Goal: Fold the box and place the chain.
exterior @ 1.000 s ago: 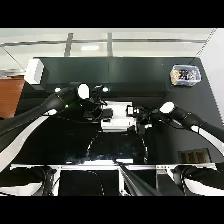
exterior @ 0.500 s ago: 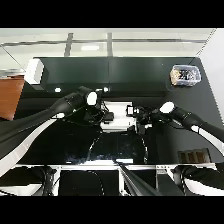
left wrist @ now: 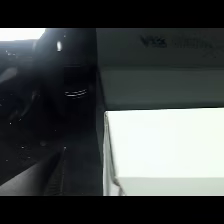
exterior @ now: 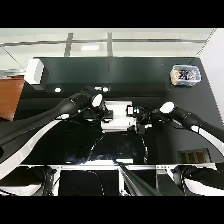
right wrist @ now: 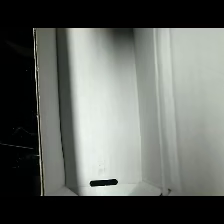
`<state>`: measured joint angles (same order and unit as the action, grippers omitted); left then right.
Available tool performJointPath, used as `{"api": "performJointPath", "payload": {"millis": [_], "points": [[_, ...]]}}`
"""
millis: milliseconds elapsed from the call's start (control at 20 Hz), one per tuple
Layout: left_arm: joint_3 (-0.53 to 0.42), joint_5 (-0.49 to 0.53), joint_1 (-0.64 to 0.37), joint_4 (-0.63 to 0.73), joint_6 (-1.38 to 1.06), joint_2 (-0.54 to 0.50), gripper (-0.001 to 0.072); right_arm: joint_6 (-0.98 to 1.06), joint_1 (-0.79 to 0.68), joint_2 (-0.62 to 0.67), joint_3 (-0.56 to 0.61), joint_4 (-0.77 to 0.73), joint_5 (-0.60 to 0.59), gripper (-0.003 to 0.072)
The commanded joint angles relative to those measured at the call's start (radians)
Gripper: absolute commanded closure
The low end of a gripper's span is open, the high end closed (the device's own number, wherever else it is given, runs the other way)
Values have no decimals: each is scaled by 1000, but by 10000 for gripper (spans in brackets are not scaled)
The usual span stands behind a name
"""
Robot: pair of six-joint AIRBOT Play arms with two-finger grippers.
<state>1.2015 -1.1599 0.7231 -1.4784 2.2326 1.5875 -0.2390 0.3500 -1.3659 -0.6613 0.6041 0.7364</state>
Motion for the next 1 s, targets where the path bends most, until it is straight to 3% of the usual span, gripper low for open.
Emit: {"api": "performJointPath", "payload": {"millis": [0, 100, 550, 650, 950], "points": [[26, -12, 13, -23, 27, 17, 254, 0, 1, 0, -1, 0, 1, 442], [26, -23, 13, -24, 27, 19, 374, 0, 1, 0, -1, 0, 1, 442], [27, -15, 18, 23, 27, 50, 384, 0, 1, 0, -1, 0, 1, 443], [28, -15, 17, 22, 27, 50, 438, 0, 1, 0, -1, 0, 1, 443], [32, -14, 16, 22, 27, 50, 438, 0, 1, 0, -1, 0, 1, 442]]}}
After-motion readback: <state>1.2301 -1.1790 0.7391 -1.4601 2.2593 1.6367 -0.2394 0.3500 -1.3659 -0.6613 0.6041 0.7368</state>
